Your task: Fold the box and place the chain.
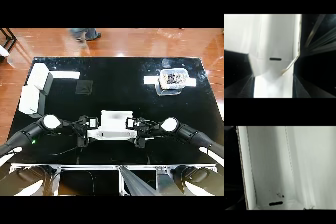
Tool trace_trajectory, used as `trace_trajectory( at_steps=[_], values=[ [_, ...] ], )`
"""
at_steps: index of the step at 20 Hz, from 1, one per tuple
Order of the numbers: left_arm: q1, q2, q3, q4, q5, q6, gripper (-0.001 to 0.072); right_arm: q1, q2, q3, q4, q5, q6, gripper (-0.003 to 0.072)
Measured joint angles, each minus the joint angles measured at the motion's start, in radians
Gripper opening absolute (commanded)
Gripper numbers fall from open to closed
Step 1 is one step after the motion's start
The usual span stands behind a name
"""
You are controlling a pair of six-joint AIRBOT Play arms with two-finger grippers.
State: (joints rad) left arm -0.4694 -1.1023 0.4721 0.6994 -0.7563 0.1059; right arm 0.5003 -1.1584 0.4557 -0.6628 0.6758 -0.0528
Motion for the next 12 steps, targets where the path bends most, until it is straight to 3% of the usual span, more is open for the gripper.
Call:
trace_trajectory(
  at_steps=[6,8,11,12],
  values=[
    [-0.026,-0.017,0.010,-0.001,0.039,0.000,0.0596,0.000,0.000,0.000,0.000,0.000,0.000,0.0238],
    [-0.034,-0.019,0.011,-0.004,0.040,0.000,0.0374,0.000,0.000,0.000,0.000,0.000,0.000,0.0238],
    [-0.048,-0.020,0.011,-0.005,0.048,-0.001,0.0341,0.000,0.000,0.000,0.000,0.000,0.000,0.0238],
    [-0.051,-0.020,0.011,-0.006,0.048,-0.004,0.0292,0.000,0.000,0.000,0.000,0.000,0.000,0.0238]
  ],
)
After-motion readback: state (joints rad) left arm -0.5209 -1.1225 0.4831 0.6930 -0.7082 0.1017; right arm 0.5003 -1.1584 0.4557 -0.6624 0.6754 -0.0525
